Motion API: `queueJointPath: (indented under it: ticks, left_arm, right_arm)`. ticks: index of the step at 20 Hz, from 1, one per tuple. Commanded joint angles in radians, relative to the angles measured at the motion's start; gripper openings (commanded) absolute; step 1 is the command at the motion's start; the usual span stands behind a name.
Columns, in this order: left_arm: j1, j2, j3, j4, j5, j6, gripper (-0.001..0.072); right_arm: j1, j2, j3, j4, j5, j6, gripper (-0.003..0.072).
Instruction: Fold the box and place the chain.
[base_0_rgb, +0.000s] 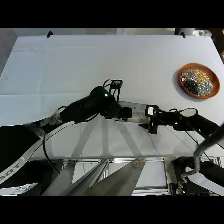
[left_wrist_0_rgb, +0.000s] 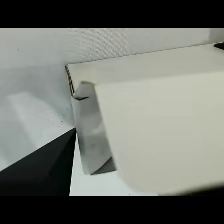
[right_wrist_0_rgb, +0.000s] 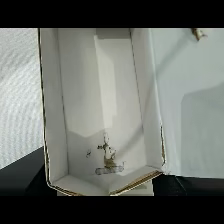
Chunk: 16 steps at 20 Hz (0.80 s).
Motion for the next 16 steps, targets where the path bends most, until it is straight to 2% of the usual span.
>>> queueJointPath:
  ticks: [1,2,3,4,7,10,12,15,16]
  left_arm:
    - [0.024,0.031,-0.001,0.045,0.047,0.068,0.0505]
    - [0.03,0.03,-0.001,0.05,0.044,0.069,0.0487]
    - [0.03,0.028,-0.001,0.055,0.039,0.074,0.0433]
    - [0.03,0.024,-0.001,0.056,0.037,0.105,0.0321]
    - [0.038,0.002,0.01,0.026,0.072,0.191,0.0309]
    - [0.077,-0.061,0.076,-0.078,0.154,0.231,0.0317]
    - [0.099,-0.097,0.112,-0.089,0.205,0.223,0.0326]
    - [0.113,-0.109,0.114,-0.089,0.182,0.187,0.0325]
    - [0.113,-0.113,0.114,-0.089,0.162,0.165,0.0252]
  right_arm:
    - [0.0,0.0,0.0,-0.002,0.005,0.0,0.0363]
    - [0.0,0.0,0.0,-0.001,0.005,0.0,0.0363]
    - [0.0,0.0,0.0,-0.001,0.005,0.0,0.0363]
    - [0.0,0.0,0.0,-0.001,0.005,0.0,0.0363]
    - [0.0,0.0,0.0,-0.002,0.005,0.0,0.0363]
    - [0.0,0.0,0.0,-0.001,0.005,0.0,0.0363]
    - [0.0,0.0,0.0,-0.002,0.005,0.0,0.0363]
    - [0.0,0.0,0.0,-0.001,0.005,0.0,0.0363]
    - [0.0,0.0,0.0,-0.001,0.005,0.0,0.0363]
